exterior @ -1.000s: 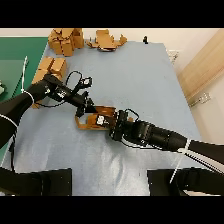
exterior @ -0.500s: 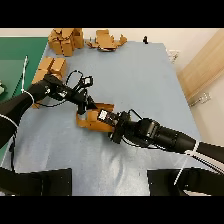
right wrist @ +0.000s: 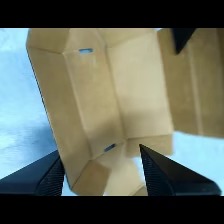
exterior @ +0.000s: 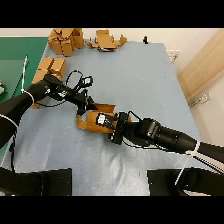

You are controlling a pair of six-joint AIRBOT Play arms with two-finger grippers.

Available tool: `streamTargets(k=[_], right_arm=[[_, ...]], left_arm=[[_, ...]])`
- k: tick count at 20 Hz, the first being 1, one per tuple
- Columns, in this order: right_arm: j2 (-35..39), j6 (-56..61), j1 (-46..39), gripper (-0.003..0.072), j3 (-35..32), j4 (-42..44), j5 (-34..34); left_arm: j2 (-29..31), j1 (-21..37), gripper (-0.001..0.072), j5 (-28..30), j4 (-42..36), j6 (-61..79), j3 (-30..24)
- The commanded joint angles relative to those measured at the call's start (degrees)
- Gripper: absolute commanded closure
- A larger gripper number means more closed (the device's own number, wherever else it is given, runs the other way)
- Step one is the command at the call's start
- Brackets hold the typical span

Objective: Fold the box.

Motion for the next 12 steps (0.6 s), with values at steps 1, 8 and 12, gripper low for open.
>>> streamTargets(k=[1, 8, 12], right_arm=[[0.02, -0.98, -0.42, -0.0009, 0.04, -2.75, 1.64], [0.02, -0.74, -1.53, -0.0018, 0.04, -2.47, 2.03], [0.02, 1.2, -1.55, -0.0018, 0.04, -2.27, 1.46]], left_arm=[[0.04, -0.04, 0.069, -4.72, 0.07, -0.07, -0.02], [0.04, -0.02, 0.0691, -8.0, 0.15, -0.52, -0.02], [0.04, 0.0, 0.0692, -6.69, 0.35, -0.52, -0.02]])
